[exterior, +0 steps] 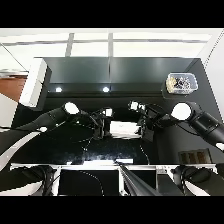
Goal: Fold the box and place the chain.
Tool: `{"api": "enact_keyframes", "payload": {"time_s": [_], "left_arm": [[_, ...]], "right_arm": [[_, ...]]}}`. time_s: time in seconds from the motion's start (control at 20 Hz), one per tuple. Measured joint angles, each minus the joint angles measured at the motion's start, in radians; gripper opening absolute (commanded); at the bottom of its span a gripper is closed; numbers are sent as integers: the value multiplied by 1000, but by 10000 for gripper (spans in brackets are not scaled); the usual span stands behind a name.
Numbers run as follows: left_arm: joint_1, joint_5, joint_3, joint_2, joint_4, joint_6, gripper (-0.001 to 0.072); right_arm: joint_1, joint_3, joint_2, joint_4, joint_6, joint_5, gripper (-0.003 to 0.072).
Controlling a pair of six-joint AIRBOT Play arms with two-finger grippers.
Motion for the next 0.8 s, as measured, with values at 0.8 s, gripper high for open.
{"api": "enact_keyframes", "payload": {"time_s": [0.8], "left_arm": [[0, -1, 0, 0, 1, 4, 482]], "right_arm": [[23, -20, 0, 2, 15, -15, 391]]}}
